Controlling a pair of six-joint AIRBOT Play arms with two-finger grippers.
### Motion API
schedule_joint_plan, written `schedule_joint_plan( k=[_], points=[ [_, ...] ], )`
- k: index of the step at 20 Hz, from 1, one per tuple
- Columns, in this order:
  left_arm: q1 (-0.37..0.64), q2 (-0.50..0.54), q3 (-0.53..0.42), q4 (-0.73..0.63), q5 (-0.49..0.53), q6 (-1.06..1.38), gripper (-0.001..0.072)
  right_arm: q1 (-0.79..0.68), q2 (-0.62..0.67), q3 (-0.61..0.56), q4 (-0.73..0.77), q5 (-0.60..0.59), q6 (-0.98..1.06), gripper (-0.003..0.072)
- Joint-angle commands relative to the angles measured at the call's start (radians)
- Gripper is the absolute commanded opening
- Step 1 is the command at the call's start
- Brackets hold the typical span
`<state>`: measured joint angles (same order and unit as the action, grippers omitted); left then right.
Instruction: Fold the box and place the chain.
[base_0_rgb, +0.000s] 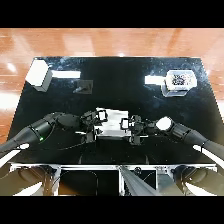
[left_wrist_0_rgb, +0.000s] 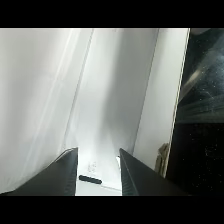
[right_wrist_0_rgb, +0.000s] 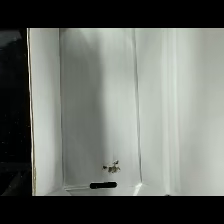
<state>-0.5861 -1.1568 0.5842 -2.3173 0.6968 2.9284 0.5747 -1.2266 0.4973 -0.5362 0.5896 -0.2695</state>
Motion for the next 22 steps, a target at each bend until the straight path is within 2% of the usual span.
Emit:
schedule_joint_plan(
  k=[1, 2, 3, 4, 8, 13, 16, 19, 21, 22],
  points=[
    [0.0, 0.0, 0.001, 0.0, 0.002, -0.005, 0.0354, 0.0, 0.0, 0.0, 0.0, 0.0, 0.0, 0.0608],
    [0.0, 0.0, 0.001, 0.0, 0.005, -0.005, 0.0225, 0.0, 0.0, 0.0, 0.0, 0.0, 0.0, 0.0608],
    [0.0, 0.0, 0.001, 0.001, 0.01, -0.011, 0.0047, 0.0, 0.0, 0.0, 0.0, 0.0, 0.0, 0.0609],
    [0.0, 0.004, 0.001, 0.002, 0.012, -0.031, 0.0018, 0.0, 0.0, 0.0, 0.0, 0.0, 0.0, 0.0608],
    [0.014, 0.071, 0.001, 0.072, 0.016, -0.157, 0.0017, 0.0, 0.0, 0.0, 0.0, 0.0, 0.0, 0.0608],
    [0.123, 0.228, 0.001, 0.087, 0.077, -0.265, 0.0017, 0.0, 0.0, 0.0, 0.0, 0.0, 0.0, 0.0609],
    [0.211, 0.315, 0.0, 0.088, 0.108, -0.324, 0.0017, 0.0, 0.0, 0.0, 0.0, 0.0, 0.0, 0.0609],
    [0.322, 0.348, 0.0, 0.103, 0.163, -0.431, 0.0017, 0.0, 0.0, 0.0, 0.0, 0.0, 0.0, 0.0608],
    [0.413, 0.346, -0.002, 0.157, 0.207, -0.594, 0.0018, 0.0, 0.0, 0.0, 0.0, 0.0, 0.0, 0.0608],
    [0.47, 0.339, -0.002, 0.208, 0.224, -0.763, 0.0017, 0.0, -0.001, 0.0, 0.0, 0.0, 0.0, 0.0608]
  ],
)
